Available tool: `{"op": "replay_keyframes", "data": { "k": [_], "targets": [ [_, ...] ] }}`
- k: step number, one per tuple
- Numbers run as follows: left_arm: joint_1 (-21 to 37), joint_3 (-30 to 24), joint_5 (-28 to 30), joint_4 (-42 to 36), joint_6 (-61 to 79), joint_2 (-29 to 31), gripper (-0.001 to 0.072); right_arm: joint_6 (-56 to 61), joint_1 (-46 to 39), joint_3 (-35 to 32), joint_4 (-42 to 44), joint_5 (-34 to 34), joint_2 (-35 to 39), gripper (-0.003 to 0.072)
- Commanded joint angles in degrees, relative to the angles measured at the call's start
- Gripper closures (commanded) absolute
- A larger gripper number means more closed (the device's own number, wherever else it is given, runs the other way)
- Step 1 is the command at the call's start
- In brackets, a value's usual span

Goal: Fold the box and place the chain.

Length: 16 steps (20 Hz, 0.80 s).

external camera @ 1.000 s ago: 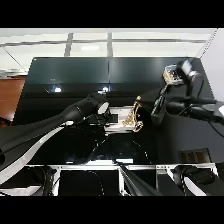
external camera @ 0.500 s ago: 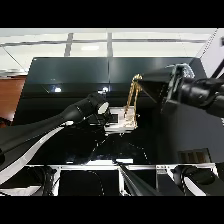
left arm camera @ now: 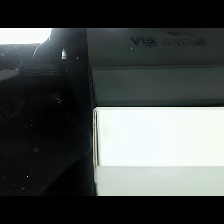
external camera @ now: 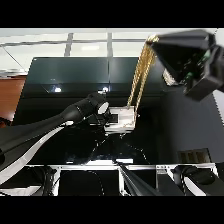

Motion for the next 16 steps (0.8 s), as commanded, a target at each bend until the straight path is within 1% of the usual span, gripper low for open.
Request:
{"op": "replay_keyframes", "data": {
  "k": [1, 5, 13, 14, 16],
  "targets": [
    [0.0, 0.0, 0.0, 0.0, 0.0, 0.0, 0.0678, 0.0, 0.0, 2.9, 4.1, -2.5, -0.1, 0.0668],
    [0.0, 0.0, 0.0, 0.0, 0.0, 0.0, 0.0678, 0.0, 0.0, 5.2, 7.7, -2.6, -0.1, 0.0668],
    [0.0, 0.0, 0.0, 0.0, 0.0, 0.0, 0.0678, -0.1, 0.0, 5.3, 15.0, -3.0, -1.6, 0.0668],
    [0.0, 0.0, 0.0, 0.0, 0.0, 0.0, 0.0678, -0.1, 0.0, 5.3, 15.3, -2.5, -1.9, 0.0668],
    [0.0, 0.0, 0.0, 0.0, 0.0, 0.0, 0.0678, 2.1, 0.0, 5.3, 13.3, 1.0, -3.5, 0.0668]
  ]
}}
